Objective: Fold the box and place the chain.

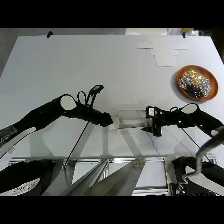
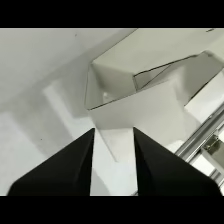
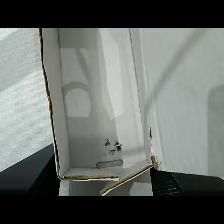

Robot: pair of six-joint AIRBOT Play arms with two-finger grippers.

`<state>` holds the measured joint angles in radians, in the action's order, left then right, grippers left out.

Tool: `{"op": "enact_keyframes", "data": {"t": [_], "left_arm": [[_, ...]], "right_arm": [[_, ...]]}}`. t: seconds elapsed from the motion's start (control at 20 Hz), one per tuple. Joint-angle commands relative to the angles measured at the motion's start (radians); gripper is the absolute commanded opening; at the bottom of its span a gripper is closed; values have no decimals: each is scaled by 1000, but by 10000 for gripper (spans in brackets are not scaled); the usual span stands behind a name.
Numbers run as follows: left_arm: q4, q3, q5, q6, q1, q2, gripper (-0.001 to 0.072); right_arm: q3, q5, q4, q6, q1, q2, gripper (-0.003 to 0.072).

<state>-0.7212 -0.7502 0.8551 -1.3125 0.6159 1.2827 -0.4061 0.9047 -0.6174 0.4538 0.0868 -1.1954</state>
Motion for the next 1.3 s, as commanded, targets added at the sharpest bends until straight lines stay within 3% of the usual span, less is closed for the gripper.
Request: {"op": "enact_keyframes", "data": {"t": [0.0, 0.15, 0.25, 0.85, 1.0, 1.15, 1.25], "left_arm": [[12, -21, 1, 3, 10, -5, 299], [14, -21, 0, 3, 32, 13, 312], [14, -21, -16, 3, 50, 27, 397], [-62, -90, -23, -135, 82, -14, 395], [-93, -102, 32, -136, 79, -27, 393], [-238, -102, 124, -214, 43, -84, 308], [-329, -100, 169, -256, -1, -132, 187]], "right_arm": [[0, 0, 0, 0, 0, 1, 416], [0, 0, 0, 0, 0, 1, 416], [0, 0, 0, 0, 0, 1, 416], [0, 0, 0, 0, 0, 1, 416], [0, 0, 0, 0, 0, 1, 416], [0, 0, 0, 0, 0, 1, 416], [0, 0, 0, 0, 0, 1, 416]]}}
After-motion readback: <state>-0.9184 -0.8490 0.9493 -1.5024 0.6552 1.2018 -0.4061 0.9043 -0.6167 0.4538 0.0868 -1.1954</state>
